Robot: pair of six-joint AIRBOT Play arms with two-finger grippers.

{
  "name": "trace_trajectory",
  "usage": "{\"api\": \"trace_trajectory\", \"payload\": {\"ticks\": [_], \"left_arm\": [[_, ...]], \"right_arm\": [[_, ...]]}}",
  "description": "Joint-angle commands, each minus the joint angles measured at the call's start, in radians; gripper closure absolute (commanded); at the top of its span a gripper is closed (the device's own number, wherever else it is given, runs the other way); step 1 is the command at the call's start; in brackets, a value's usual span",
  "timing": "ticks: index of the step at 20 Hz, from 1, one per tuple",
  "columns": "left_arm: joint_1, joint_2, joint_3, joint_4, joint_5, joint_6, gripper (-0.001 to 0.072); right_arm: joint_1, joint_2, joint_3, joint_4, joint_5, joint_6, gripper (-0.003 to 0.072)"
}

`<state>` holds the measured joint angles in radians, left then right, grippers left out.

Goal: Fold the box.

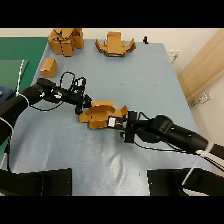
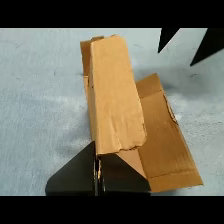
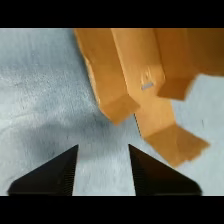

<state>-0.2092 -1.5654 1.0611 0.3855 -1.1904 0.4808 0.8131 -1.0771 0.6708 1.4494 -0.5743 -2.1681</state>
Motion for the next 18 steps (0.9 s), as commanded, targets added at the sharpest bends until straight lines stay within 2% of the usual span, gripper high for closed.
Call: {"api": "trace_trajectory", "payload": {"ticks": [1, 9, 12, 14, 16, 17, 18], "left_arm": [[0.017, 0.001, -0.010, -0.001, 0.037, 0.016, 0.0689], [0.030, 0.001, -0.010, -0.001, -0.002, 0.016, 0.0689], [0.030, 0.001, -0.010, 0.001, -0.044, 0.013, 0.0689], [0.030, 0.001, -0.010, 0.002, -0.048, -0.035, 0.0688], [0.030, 0.001, -0.010, 0.004, -0.050, -0.063, 0.0688], [0.030, 0.001, -0.010, 0.004, -0.051, -0.063, 0.0688], [0.030, 0.001, -0.010, 0.004, -0.051, -0.063, 0.0688]], "right_arm": [[0.024, -0.110, 0.001, -0.040, 0.197, -0.024, 0.0151], [0.003, -0.184, 0.007, -0.039, 0.446, -0.023, 0.0151], [-0.012, -0.188, 0.050, -0.014, 0.431, 0.010, 0.0150], [-0.050, -0.195, 0.068, -0.002, 0.410, 0.032, 0.0074], [-0.079, -0.195, 0.077, -0.002, 0.408, 0.032, 0.0069], [-0.087, -0.195, 0.080, 0.000, 0.408, 0.032, 0.0012], [-0.090, -0.195, 0.080, -0.002, 0.408, 0.031, 0.0012]]}}
